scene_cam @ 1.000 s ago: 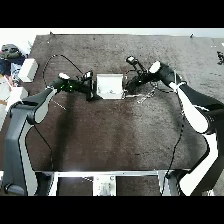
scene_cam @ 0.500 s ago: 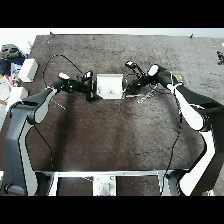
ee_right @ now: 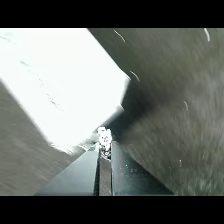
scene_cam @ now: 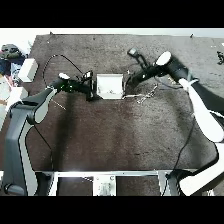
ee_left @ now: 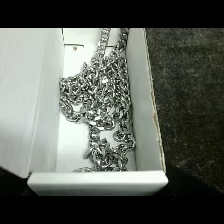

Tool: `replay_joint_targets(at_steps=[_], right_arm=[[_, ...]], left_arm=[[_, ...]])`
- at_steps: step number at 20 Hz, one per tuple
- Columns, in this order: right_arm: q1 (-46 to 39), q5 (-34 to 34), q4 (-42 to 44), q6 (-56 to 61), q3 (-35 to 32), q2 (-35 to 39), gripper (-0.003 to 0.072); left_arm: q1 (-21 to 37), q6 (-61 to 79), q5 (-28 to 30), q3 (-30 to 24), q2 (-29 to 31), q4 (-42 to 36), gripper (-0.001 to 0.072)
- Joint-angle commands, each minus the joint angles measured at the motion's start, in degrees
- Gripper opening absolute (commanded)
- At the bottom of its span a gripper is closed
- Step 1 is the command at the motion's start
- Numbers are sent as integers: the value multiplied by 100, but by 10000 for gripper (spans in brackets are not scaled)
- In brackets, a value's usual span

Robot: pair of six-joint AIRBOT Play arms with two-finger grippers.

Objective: Fold the box and place the chain.

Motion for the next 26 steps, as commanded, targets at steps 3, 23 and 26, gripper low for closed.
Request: replay_joint_targets(at_steps=[3,23,26], right_arm=[[378,-691,874,-155,2,973,10],[-741,-251,-1792,671,-1049,-109,328],[-739,-245,-1792,474,-1049,-380,328]], left_arm=[[0,2,2,-2,0,0,405],[0,2,11,-2,0,-4,405],[0,2,9,-2,0,-4,405]])
